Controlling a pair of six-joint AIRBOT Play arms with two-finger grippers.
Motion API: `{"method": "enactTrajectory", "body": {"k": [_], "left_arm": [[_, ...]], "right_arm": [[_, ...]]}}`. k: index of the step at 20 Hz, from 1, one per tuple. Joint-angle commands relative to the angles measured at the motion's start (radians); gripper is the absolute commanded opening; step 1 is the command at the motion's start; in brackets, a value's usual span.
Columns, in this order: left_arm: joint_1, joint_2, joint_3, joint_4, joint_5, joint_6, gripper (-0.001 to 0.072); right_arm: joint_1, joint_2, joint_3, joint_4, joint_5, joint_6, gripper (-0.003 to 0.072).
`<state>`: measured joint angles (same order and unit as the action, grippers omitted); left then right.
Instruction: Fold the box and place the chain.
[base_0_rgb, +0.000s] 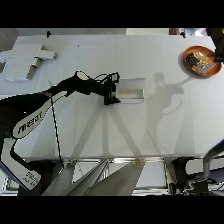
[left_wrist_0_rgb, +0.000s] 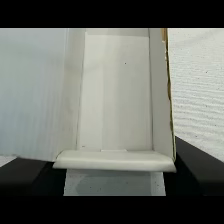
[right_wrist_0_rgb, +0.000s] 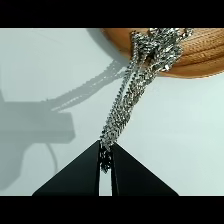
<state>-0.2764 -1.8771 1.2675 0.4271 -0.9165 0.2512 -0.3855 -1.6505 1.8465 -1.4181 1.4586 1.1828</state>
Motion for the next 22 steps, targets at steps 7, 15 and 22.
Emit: {"method": "enactTrajectory", "body": {"k": [7, 15, 22], "left_arm": [[0.0, 0.0, 0.0, 0.0, 0.0, 0.0, 0.028], [0.0, 0.0, 0.0, 0.0, 0.0, -0.001, 0.028], [0.0, 0.0, 0.0, 0.0, 0.0, -0.001, 0.028]], "right_arm": [[0.245, 0.111, -0.274, 0.054, 0.085, -0.066, 0.0015], [0.509, 0.141, -0.326, 0.102, 0.097, -0.058, 0.0016], [0.655, 0.143, -0.326, 0.251, -0.053, -0.067, 0.0016]]}}
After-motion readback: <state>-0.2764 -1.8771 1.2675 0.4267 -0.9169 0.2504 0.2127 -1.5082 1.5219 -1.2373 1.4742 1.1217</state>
